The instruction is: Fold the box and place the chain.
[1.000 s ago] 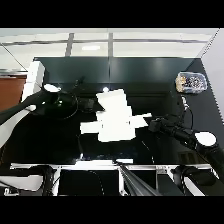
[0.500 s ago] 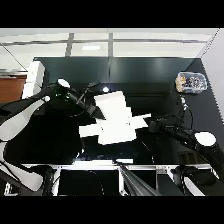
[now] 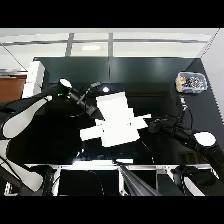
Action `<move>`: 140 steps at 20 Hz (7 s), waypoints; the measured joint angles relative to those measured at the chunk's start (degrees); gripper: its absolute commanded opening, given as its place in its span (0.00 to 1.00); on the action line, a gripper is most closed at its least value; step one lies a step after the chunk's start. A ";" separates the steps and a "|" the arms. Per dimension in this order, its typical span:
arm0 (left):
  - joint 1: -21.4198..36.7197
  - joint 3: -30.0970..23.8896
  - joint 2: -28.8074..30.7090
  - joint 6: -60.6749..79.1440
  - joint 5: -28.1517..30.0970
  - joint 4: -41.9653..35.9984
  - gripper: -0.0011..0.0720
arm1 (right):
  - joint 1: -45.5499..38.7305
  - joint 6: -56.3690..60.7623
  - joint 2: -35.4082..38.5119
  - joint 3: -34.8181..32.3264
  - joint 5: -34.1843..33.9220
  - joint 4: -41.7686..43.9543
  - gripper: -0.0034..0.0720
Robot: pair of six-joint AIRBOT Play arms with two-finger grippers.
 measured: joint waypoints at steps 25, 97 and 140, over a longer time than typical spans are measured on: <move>-10.08 -14.49 22.38 25.92 28.55 12.04 0.05 | 12.24 -9.27 -15.72 23.06 16.79 -49.55 0.89; -10.67 -14.60 19.19 34.16 30.95 14.49 0.05 | 12.33 -35.30 -25.99 19.54 20.68 -31.93 0.89; -10.64 -14.60 19.19 34.21 30.51 14.58 0.05 | 12.55 -62.12 -34.75 20.24 11.87 -10.71 0.70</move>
